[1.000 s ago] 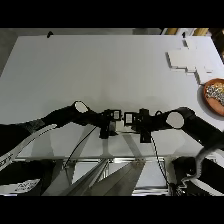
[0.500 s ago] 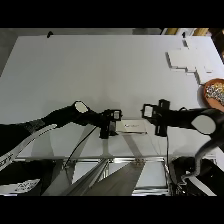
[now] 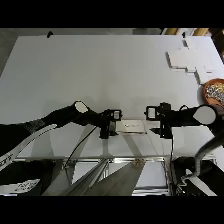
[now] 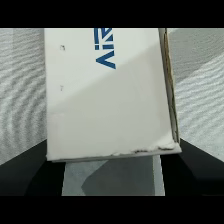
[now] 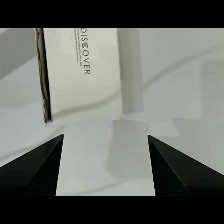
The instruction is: Fold the box and place the chain.
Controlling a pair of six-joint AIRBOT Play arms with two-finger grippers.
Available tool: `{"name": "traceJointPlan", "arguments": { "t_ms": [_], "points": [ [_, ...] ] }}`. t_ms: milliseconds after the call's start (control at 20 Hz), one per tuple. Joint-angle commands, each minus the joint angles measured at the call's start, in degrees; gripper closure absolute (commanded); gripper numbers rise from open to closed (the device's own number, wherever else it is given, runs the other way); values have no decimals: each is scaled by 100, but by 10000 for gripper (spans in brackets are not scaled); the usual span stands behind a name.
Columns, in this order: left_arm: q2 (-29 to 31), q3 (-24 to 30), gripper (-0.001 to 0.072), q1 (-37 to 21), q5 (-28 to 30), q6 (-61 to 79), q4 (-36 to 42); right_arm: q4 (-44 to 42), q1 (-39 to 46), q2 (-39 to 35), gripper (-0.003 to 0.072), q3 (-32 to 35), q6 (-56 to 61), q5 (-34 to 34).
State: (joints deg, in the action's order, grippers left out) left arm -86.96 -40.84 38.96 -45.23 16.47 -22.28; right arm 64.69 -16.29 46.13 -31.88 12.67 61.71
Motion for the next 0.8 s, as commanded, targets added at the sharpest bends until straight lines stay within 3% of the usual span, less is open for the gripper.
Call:
{"name": "traceJointPlan", "arguments": {
  "t_ms": [0,300,450,500,600,650,750],
  "points": [
    [2,2,420,-4,0,2,-4,-55,15,387,107,2,-120,55],
    [2,2,420,-4,0,2,-4,-42,35,487,107,2,-118,-63],
    [2,2,420,-4,0,2,-4,-2,713,717,139,2,15,-289],
    [2,2,420,-4,0,2,-4,35,968,802,251,2,251,-289],
    [2,2,420,-4,0,2,-4,411,1338,831,610,2,1064,-284],
    [2,2,420,-4,0,2,-4,560,1451,831,664,2,1493,-284],
    [2,2,420,-4,0,2,-4,713,1626,831,665,2,2039,-256]
  ]
}}
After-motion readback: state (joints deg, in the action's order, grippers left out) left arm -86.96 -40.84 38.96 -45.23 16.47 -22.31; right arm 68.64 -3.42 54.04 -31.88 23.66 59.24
